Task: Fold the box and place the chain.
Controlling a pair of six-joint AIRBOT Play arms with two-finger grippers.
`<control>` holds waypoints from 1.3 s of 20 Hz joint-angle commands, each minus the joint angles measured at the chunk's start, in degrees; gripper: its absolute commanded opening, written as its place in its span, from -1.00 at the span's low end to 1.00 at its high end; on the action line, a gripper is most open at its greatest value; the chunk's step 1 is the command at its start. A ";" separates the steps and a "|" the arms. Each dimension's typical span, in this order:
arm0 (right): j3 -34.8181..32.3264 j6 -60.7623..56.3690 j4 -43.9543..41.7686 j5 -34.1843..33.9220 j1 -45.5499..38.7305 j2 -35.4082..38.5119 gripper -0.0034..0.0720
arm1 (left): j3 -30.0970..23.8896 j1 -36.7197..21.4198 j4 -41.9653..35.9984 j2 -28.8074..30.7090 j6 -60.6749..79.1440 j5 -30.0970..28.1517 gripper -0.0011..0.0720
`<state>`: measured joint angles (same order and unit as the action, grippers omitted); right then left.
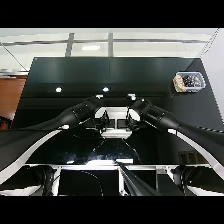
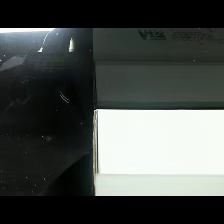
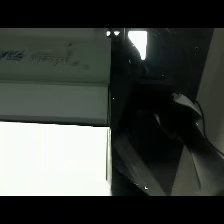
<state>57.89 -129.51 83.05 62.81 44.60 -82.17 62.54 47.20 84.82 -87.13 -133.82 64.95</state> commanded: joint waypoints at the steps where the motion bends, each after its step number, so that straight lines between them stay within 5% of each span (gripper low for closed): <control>1: 0.09 -0.13 -0.07 0.33 -0.13 0.35 -0.11 | 0.04 -0.04 -0.02 0.02 -0.13 0.04 -0.89; 5: 0.63 6.97 -0.92 2.89 -1.38 4.90 0.00 | 0.04 -0.04 -0.02 0.02 -0.13 0.09 -0.89; 10: 0.61 15.04 1.29 4.15 -8.24 21.90 -0.01 | 0.04 -0.04 -0.02 0.02 -0.13 0.09 -0.89; 14: 0.55 14.84 33.27 0.85 -19.45 29.05 -0.01 | 0.04 -0.04 0.00 0.02 -0.13 0.00 -0.89; 16: -0.39 14.84 41.35 -8.48 -28.20 27.52 0.00 | 0.04 -0.07 0.00 0.02 -0.13 -0.02 -0.89; 19: 0.46 14.29 38.64 -22.53 -42.05 20.26 0.00 | 0.04 -0.07 0.02 0.02 -0.13 -0.39 -0.89; 20: 2.47 13.29 35.41 -23.67 -45.86 16.17 0.30 | 0.04 -0.07 0.00 0.02 -0.13 -0.39 -0.89; 21: 5.57 13.77 30.14 -22.62 -48.83 11.67 0.85 | 0.04 -0.07 0.00 0.02 -0.13 -0.39 -0.89; 26: 25.57 24.46 -7.02 -9.68 -59.69 -9.81 0.87 | 0.04 -0.17 -0.02 0.02 -0.13 -0.35 -0.89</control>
<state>73.80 -109.19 96.27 47.64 -8.67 -81.28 62.54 47.13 84.79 -87.13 -133.97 64.62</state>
